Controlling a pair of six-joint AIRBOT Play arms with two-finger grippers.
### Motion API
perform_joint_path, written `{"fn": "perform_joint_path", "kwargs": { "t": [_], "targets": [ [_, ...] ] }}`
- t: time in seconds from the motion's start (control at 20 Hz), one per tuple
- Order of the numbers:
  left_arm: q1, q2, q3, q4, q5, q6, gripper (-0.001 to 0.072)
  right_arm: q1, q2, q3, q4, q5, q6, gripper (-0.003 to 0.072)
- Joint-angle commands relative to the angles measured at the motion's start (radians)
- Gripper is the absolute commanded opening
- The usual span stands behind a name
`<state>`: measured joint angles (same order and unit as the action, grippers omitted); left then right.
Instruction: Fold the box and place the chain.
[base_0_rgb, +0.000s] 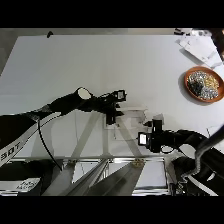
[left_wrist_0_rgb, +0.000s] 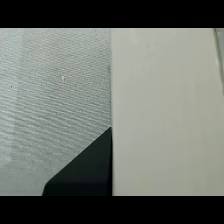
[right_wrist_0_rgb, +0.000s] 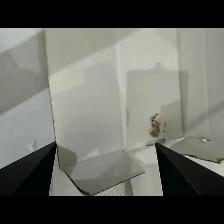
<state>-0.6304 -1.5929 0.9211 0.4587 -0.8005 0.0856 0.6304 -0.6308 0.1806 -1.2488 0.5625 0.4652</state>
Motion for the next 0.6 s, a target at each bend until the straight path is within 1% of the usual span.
{"fn": "perform_joint_path", "kwargs": {
  "t": [0.0, 0.1, 0.2, 0.4, 0.55],
  "targets": [
    [0.0, 0.0, -0.001, 0.0, 0.0, 0.0, 0.0011, -0.05, -0.01, -0.002, 0.001, -0.062, -0.004, 0.0677],
    [0.0, 0.0, -0.001, 0.0, 0.0, 0.0, 0.0011, -0.089, -0.006, 0.003, 0.002, -0.062, -0.004, 0.0677],
    [0.0, 0.0, -0.001, 0.0, 0.0, 0.0, 0.0011, -0.113, -0.005, 0.021, 0.04, -0.059, -0.023, 0.0677],
    [0.0, 0.0, 0.0, 0.0, 0.0, 0.0, 0.0011, -0.164, -0.005, 0.042, 0.17, -0.056, -0.212, 0.0677],
    [0.0, 0.0, -0.001, 0.0, 0.0, 0.0, 0.0011, -0.214, -0.005, 0.042, 0.244, -0.05, -0.285, 0.0677]
  ]
}}
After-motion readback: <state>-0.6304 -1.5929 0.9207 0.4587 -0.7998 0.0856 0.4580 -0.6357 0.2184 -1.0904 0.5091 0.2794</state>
